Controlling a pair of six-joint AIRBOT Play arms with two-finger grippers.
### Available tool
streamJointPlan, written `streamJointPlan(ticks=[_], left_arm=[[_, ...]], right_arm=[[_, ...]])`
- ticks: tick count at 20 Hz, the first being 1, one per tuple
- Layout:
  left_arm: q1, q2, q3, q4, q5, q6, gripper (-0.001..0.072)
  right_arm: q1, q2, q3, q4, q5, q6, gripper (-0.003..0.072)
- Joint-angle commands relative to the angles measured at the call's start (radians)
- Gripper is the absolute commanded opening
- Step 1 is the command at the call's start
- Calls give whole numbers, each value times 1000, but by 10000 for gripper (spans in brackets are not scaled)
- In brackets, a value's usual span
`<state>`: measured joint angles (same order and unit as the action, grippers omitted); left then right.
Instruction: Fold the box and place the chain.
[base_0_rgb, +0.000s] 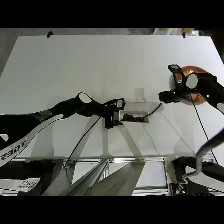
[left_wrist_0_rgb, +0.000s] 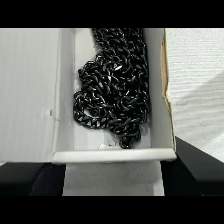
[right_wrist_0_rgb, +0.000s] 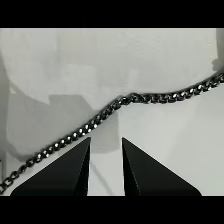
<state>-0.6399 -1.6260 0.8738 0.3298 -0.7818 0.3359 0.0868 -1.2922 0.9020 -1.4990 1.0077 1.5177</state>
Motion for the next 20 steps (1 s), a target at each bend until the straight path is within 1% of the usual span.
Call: streamJointPlan(ticks=[1, 2, 3, 4, 6, 20], left_arm=[[0, 1, 0, 0, 0, 0, 272], [0, 1, 0, 0, 0, 0, 272], [0, 1, 0, 0, 0, 0, 272], [0, 1, 0, 0, 0, 0, 272], [0, 1, 0, 0, 0, 0, 272], [0, 1, 0, 0, 0, 0, 272]], right_arm=[[1, -17, 15, -26, 23, 0, 203], [1, -26, 15, -26, 26, 0, 224], [1, -36, 15, -26, 29, 0, 283], [2, -50, 15, -26, 32, 0, 324], [1, -77, 15, -24, 34, 0, 342], [0, -138, 13, -23, 22, 1, 335]])
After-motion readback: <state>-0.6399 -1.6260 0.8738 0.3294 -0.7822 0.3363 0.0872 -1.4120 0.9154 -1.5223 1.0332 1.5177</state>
